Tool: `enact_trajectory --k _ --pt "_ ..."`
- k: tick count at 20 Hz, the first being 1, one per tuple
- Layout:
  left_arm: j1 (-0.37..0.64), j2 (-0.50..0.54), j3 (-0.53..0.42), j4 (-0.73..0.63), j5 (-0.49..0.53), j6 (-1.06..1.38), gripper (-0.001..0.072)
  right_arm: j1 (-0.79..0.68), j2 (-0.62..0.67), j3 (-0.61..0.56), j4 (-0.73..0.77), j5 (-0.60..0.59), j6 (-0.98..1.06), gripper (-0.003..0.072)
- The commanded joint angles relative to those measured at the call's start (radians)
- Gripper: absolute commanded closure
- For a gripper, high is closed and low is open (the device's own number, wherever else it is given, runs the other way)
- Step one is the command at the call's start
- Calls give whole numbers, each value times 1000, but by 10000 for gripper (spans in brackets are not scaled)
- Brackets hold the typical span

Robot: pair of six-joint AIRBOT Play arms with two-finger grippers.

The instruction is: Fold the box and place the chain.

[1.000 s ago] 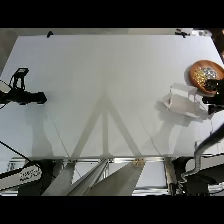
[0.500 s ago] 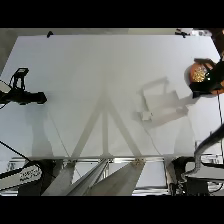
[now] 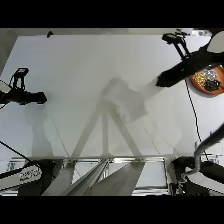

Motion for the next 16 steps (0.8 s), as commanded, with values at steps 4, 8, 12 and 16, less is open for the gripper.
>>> enact_trajectory --k 4,8,12,16 --pt "0 1 0 0 0 0 11 134 20 2 463 -159 -13 682" --pt "0 1 0 0 0 0 11 138 20 1 669 -92 -14 682" --pt "0 1 0 0 1 0 11 180 16 1 708 -58 -28 682" --pt "0 1 0 0 0 0 11 270 -32 0 612 -110 -1 682"
